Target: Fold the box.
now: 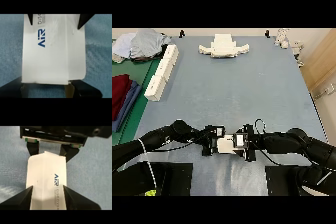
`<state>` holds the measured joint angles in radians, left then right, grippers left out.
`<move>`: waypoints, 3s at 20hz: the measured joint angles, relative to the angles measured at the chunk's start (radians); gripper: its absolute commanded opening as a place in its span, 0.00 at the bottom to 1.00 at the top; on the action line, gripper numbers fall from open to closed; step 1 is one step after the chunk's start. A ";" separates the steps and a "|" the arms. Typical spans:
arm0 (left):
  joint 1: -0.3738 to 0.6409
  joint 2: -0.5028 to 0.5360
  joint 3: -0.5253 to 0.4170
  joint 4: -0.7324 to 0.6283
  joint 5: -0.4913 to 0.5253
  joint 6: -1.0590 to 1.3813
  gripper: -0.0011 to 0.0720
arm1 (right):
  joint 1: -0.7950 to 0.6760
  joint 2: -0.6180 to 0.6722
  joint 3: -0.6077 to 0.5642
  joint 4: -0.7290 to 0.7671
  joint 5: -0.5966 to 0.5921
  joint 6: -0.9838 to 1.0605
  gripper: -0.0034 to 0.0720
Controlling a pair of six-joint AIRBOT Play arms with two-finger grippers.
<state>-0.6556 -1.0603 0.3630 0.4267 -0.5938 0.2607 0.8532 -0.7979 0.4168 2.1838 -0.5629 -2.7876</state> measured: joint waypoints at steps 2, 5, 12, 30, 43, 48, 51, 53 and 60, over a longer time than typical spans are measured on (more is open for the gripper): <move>0.000 0.000 0.000 0.000 0.000 0.000 0.71 | 0.002 -0.015 0.000 -0.004 0.012 -0.009 0.82; 0.000 0.000 0.000 0.000 0.000 0.000 0.71 | 0.003 -0.022 0.001 -0.016 0.023 -0.017 0.82; 0.000 0.000 0.000 -0.001 0.002 -0.002 0.71 | 0.003 0.014 0.008 -0.051 0.039 -0.022 0.82; 0.001 0.000 0.000 0.000 0.001 -0.002 0.72 | 0.003 0.011 0.010 -0.061 0.086 -0.018 0.48; 0.001 0.000 0.000 0.002 -0.005 0.002 0.71 | 0.002 0.000 0.009 0.002 -0.009 -0.014 0.49; 0.001 0.000 0.000 0.000 -0.003 0.001 0.71 | 0.002 0.021 0.008 0.019 -0.028 -0.014 0.51; 0.001 0.000 0.000 0.000 -0.002 0.001 0.71 | 0.002 0.071 0.008 0.035 -0.029 -0.014 0.67; 0.001 0.000 0.000 0.000 -0.002 0.001 0.71 | 0.002 0.104 0.008 0.042 -0.029 -0.010 0.66; 0.001 0.000 0.000 0.000 -0.001 0.000 0.71 | 0.002 0.160 0.000 0.083 0.016 0.289 0.05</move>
<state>-0.6548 -1.0603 0.3630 0.4267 -0.5949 0.2611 0.8555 -0.6376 0.4171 2.2669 -0.5468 -2.4985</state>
